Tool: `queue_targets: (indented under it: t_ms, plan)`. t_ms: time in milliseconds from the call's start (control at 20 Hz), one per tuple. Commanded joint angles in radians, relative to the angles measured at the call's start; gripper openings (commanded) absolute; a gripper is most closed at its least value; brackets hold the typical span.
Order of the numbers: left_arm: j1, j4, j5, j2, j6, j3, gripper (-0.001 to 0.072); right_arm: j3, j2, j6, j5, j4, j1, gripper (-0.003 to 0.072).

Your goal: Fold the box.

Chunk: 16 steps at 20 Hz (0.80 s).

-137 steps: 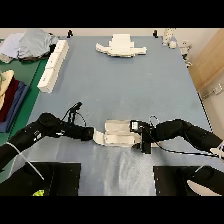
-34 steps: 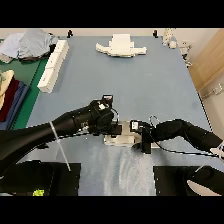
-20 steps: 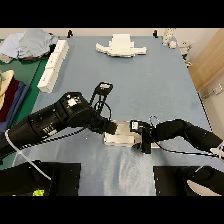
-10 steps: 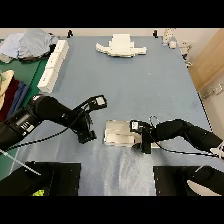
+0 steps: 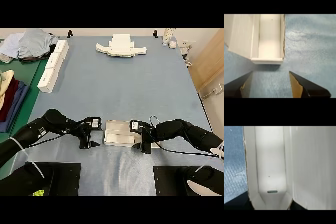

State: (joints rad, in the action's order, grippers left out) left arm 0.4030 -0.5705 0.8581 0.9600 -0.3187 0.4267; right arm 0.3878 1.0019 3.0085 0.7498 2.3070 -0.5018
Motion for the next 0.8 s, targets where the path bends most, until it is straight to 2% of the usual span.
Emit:
queue_targets:
  t_ms: [0, 250, 750]
  plan:
    - [0.019, 0.135, -0.071, 0.076, -0.142, -0.021, 0.0693, -0.001, 0.001, 0.000, 0.000, 0.000, -0.001, 0.0494]
    - [0.027, 0.164, -0.109, 0.110, -0.143, -0.016, 0.0693, -0.001, 0.000, 0.000, 0.000, 0.000, -0.001, 0.0494]
    - [0.089, 0.166, -0.083, 0.183, -0.183, 0.016, 0.0692, -0.001, 0.001, 0.000, 0.000, 0.000, -0.001, 0.0494]
